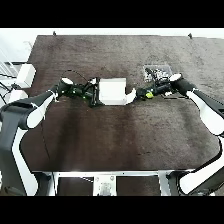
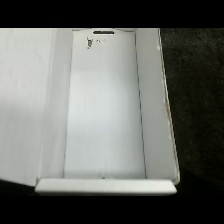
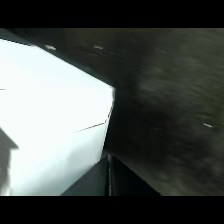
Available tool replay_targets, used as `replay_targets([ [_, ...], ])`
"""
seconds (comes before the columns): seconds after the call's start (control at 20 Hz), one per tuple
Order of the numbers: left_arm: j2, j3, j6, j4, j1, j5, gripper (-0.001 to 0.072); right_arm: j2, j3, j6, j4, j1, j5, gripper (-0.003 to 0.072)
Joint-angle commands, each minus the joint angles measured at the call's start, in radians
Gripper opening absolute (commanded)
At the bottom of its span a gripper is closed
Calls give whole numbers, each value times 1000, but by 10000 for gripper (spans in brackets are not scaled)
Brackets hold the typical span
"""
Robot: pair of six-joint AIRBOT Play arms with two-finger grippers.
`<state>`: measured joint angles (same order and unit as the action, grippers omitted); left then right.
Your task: Fold the box and place the chain.
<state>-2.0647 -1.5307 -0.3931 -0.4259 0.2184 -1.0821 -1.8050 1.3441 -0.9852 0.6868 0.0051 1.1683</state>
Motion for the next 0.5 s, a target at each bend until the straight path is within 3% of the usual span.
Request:
replay_targets([
  [0.0,0,0,0,0,0,1,584,29,0,-2,-21,26,11,109],
  [0.2,0,0,0,0,0,0,583,39,0,-2,-22,35,11,190],
  [0.25,0,0,0,0,0,0,583,39,0,-2,-22,36,11,312],
  [0.3,0,0,0,0,0,0,584,39,0,-2,-23,39,11,344],
  [0.45,0,0,0,0,0,0,583,39,0,-2,-25,50,6,376],
])
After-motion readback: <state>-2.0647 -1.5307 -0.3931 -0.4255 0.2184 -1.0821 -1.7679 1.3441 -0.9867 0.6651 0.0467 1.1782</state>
